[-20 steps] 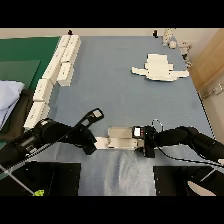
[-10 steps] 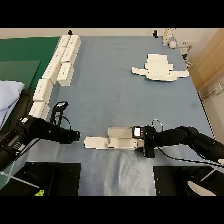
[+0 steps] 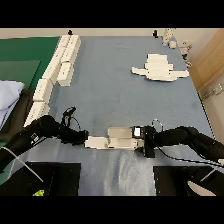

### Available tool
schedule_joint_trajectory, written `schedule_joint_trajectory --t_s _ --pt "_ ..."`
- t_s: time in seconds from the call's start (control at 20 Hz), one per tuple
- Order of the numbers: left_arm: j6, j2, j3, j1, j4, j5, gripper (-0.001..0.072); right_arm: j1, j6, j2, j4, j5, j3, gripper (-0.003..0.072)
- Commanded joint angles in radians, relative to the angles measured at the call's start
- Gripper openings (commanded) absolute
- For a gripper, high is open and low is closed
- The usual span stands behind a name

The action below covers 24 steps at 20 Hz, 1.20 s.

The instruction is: Fold the box.

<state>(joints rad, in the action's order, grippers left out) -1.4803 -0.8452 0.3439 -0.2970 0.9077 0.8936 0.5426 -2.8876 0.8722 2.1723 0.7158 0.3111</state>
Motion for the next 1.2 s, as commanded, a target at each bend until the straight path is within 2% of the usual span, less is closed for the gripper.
schedule_joint_trajectory --t_s 0.0,0.15,0.45,0.6,0.9,0.95,1.0,1.05,1.15 --pt "0.135 -0.032 -0.005 0.003 -0.163 -0.011 0.0013 0.0 0.0 -0.001 0.0 0.0 0.0 0.0409" --pt "0.268 -0.032 -0.005 -0.006 -0.33 0.019 0.0013 0.0 0.0 -0.001 0.0 0.0 0.0 0.0409" --pt "0.266 -0.032 -0.004 -0.09 -0.35 -0.005 0.0014 0.0 0.0 -0.001 0.0 0.0 0.0 0.0409" --pt "0.299 -0.032 0.014 -0.096 -0.395 0.0 0.0015 0.0 0.0 -0.001 0.0 0.0 0.0 0.0409" --pt "0.294 -0.032 0.051 -0.096 -0.396 0.047 0.0017 0.0 0.0 -0.001 0.0 0.0 0.0 0.0409" --pt "0.294 -0.032 0.051 -0.096 -0.396 0.05 0.004 0.0 0.0 -0.001 0.0 0.0 0.0 0.0409" --pt "0.292 -0.032 0.051 -0.096 -0.397 0.051 0.0282 0.0 0.0 -0.001 0.0 0.0 0.0 0.0409" --pt "0.28 -0.032 0.051 -0.096 -0.402 0.052 0.0421 0.0 0.0 -0.001 0.0 0.0 0.0 0.0409" --pt "0.28 -0.032 0.051 -0.096 -0.417 0.053 0.0298 0.0 0.0 -0.001 0.0 0.0 0.0 0.0409"
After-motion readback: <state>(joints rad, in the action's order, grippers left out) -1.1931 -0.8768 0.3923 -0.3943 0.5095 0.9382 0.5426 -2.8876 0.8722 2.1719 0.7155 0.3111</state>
